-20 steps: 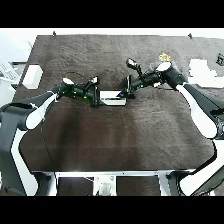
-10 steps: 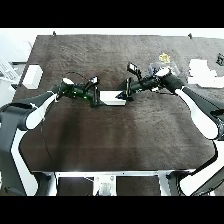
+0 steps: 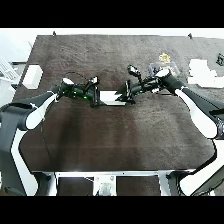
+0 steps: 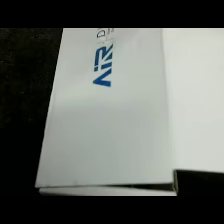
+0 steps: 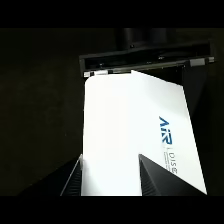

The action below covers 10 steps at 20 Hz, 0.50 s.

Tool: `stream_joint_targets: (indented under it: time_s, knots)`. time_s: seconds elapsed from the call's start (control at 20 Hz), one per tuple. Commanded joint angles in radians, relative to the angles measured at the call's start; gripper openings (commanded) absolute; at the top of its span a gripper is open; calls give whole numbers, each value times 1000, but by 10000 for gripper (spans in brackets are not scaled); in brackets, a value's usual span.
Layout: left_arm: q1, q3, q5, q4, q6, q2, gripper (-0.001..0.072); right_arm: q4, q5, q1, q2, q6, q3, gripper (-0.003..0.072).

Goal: Fold the box and place the chain.

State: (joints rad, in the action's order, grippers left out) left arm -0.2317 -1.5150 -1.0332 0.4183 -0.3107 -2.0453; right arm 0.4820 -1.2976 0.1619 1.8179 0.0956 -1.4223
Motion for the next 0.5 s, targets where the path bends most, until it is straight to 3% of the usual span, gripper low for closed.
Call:
stream_joint_targets:
  time_s: [0.0, 0.05, 0.2, 0.45]
  knots:
    - [0, 0, 2, 0, 0, 0, 416, -2, 23, -8, 19, 16, 0, 436]
    - [0, 0, 2, 0, 0, 0, 415, -2, 23, -7, 19, 21, 0, 436]
    - [0, 0, 3, 0, 0, 0, 416, -3, 23, 0, 19, 57, 0, 575]
    - [0, 0, 3, 0, 0, 0, 416, -2, 48, 12, 19, 112, 0, 574]
